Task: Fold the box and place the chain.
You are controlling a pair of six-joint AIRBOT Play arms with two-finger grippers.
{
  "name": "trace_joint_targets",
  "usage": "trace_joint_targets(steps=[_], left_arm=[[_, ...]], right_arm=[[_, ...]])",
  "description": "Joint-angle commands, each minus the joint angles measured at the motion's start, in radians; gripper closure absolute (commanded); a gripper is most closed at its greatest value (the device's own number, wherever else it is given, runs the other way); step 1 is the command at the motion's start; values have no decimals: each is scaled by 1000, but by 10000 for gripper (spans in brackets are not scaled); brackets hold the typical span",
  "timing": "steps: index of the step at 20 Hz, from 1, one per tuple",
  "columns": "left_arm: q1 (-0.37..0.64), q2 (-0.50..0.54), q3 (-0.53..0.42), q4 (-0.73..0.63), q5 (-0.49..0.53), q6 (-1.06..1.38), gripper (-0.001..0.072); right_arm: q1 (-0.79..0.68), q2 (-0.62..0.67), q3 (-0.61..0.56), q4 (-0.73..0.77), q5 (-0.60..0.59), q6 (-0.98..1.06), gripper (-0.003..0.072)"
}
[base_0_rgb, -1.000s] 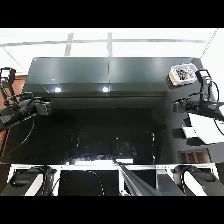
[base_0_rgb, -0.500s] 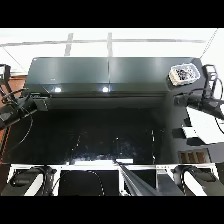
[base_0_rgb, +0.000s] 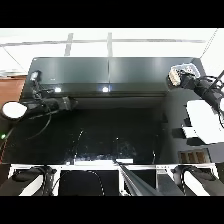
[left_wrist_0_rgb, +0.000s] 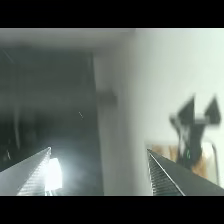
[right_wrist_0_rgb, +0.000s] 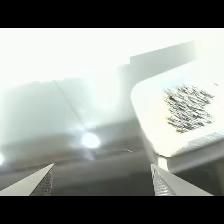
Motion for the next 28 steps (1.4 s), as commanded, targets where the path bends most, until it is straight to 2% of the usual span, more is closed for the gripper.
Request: trace_joint_targets(steps=[1, 3, 6, 8, 9, 13, 17, 21, 23, 25, 26, 27, 28], left_arm=[[-40, -109, 1, 0, -99, -63, 3], [-29, -109, 2, 54, -101, -141, 3], [4, -106, 2, 106, -132, -157, 3], [11, -106, 2, 127, -143, -156, 3], [11, -106, 2, 142, -143, -154, 3], [11, -106, 2, 152, -145, -151, 3], [11, -106, 2, 152, -148, -152, 3], [9, -106, 2, 151, -149, -152, 3], [9, -106, 2, 151, -149, -153, 3], [9, -106, 2, 144, -149, -156, 3], [9, -106, 2, 120, -152, -155, 3], [9, -106, 2, 105, -152, -154, 3], [9, -106, 2, 105, -152, -154, 4]], right_arm=[[-185, -143, 100, -210, 82, 188, -25], [-386, -281, 285, -350, 314, 285, -20], [-596, -465, 603, -546, 759, 312, -20], [-683, -550, 744, -631, 942, 278, -20], [-715, -580, 781, -641, 990, 241, -20], [-803, -675, 803, -677, 1051, 135, -19], [-827, -721, 803, -706, 1001, -13, -18], [-851, -764, 803, -692, 1013, -144, -17], [-850, -773, 803, -652, 1009, -203, 214], [-849, -773, 803, -603, 1017, -211, 564], [-848, -772, 803, -583, 1049, -213, 629], [-848, -769, 803, -551, 1083, -212, 631], [-848, -760, 802, -499, 1110, -212, 669]])
